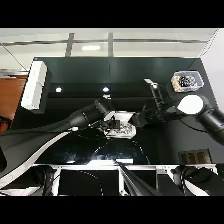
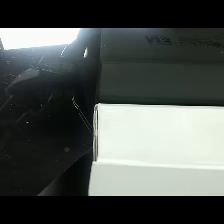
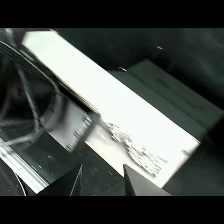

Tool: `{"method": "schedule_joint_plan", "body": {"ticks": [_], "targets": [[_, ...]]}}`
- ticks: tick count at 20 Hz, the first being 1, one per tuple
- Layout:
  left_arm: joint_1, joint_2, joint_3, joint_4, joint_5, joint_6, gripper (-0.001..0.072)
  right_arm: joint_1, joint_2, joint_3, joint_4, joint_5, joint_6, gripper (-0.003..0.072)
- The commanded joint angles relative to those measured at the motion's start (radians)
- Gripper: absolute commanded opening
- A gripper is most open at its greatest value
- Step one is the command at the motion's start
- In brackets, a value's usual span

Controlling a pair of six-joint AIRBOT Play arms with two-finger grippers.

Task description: Fold the box and place the chain.

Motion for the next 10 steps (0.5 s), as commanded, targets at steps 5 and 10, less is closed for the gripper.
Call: {"method": "schedule_joint_plan", "body": {"ticks": [5, 10], "targets": [[0.000, 0.000, 0.027, -0.005, -0.018, 0.020, 0.0028, -0.306, 0.270, -0.001, -0.147, 0.210, -0.001, 0.0315], [0.003, -0.004, 0.057, 0.002, 0.002, -0.047, 0.0027, -0.378, 0.343, -0.002, -0.179, 0.264, -0.004, 0.0316]]}}
